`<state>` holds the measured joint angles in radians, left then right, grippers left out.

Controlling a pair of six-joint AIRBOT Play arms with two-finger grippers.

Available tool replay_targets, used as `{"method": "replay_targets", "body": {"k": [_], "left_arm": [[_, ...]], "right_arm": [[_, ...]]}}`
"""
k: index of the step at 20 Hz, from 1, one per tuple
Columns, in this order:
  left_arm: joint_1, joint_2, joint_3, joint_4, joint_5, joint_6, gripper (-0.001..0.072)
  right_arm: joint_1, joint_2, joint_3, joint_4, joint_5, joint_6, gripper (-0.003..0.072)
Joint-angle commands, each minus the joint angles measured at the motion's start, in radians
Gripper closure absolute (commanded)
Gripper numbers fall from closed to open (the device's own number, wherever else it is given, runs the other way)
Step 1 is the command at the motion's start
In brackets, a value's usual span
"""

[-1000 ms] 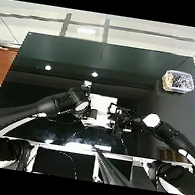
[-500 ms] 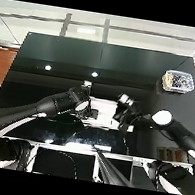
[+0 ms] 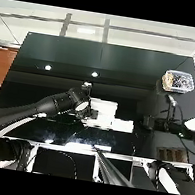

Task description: Fold the box and place the chain.

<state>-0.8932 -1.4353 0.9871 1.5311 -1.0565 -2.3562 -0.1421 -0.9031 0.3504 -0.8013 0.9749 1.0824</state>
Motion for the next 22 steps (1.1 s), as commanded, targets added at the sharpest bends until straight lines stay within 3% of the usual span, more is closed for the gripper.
{"method": "replay_targets", "body": {"k": [1,5,8,9,10,11,12,16,22], "left_arm": [[0.0,0.001,0.001,-0.003,0.0,-0.001,0.0679],[0.0,0.001,0.001,-0.003,0.0,-0.001,0.0679],[0.0,0.001,0.001,-0.002,0.0,-0.001,0.0679],[0.0,0.001,0.001,-0.003,0.0,-0.001,0.0679],[0.0,0.001,0.001,-0.003,0.0,-0.001,0.0679],[0.0,0.001,0.001,-0.003,0.0,-0.001,0.0679],[0.0,0.001,0.001,-0.003,0.0,-0.001,0.0679],[0.0,0.001,0.001,-0.003,0.0,-0.001,0.0679],[0.0,0.001,0.001,-0.003,0.0,-0.001,0.0679]], "right_arm": [[0.025,-0.082,-0.079,0.183,0.087,-0.048,0.0676],[0.159,-0.196,-0.076,0.438,0.107,-0.209,0.0672],[0.184,-0.2,-0.026,0.453,0.125,-0.207,0.0659],[0.184,-0.2,0.0,0.452,0.155,-0.207,0.0515],[0.184,-0.2,0.026,0.452,0.185,-0.207,0.0299],[0.184,-0.2,0.047,0.454,0.212,-0.207,0.0145],[0.186,-0.2,0.065,0.454,0.239,-0.206,0.0093],[0.245,-0.2,0.08,0.452,0.231,-0.168,0.0094],[0.457,-0.2,0.153,0.359,0.005,-0.026,0.0096]]}}
